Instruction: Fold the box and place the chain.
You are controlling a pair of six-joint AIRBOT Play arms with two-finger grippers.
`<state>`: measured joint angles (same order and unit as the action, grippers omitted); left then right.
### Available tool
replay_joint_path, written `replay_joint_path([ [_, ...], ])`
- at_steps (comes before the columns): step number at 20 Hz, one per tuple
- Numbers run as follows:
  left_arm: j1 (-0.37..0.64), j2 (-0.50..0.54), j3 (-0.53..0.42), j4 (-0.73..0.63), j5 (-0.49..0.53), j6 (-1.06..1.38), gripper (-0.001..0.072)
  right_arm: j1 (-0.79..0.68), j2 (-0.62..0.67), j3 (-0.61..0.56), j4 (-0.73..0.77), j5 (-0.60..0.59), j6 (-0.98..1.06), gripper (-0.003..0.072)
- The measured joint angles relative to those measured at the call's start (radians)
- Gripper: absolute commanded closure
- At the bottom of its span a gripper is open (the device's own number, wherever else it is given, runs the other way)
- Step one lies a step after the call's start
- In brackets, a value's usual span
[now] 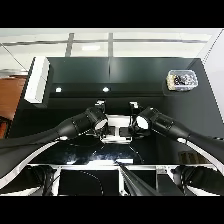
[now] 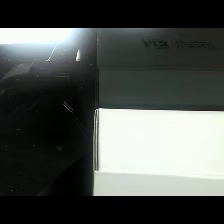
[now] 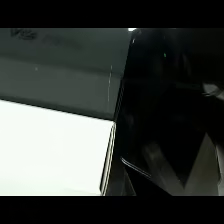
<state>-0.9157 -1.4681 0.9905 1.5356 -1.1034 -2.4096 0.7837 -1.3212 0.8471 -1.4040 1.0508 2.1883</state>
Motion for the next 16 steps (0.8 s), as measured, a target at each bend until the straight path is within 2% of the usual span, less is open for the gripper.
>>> replay_joint_path([
  [2,0.000,0.000,0.000,0.000,-0.001,0.000,0.0676,0.000,-0.002,0.011,-0.016,0.005,0.016,0.0395],
  [3,0.000,0.000,0.000,0.000,-0.001,0.000,0.0677,0.000,-0.003,0.016,-0.025,0.007,0.027,0.0462],
  [6,0.000,0.000,0.000,0.000,-0.003,0.000,0.0677,0.001,-0.011,0.024,-0.033,0.017,0.045,0.0463],
  [7,0.000,0.000,0.000,0.000,-0.003,0.000,0.0677,0.001,-0.014,0.028,-0.034,0.024,0.052,0.0493],
  [16,0.000,0.000,0.000,0.000,-0.004,0.000,0.0677,0.018,-0.061,0.089,-0.048,0.090,0.080,0.0500],
])
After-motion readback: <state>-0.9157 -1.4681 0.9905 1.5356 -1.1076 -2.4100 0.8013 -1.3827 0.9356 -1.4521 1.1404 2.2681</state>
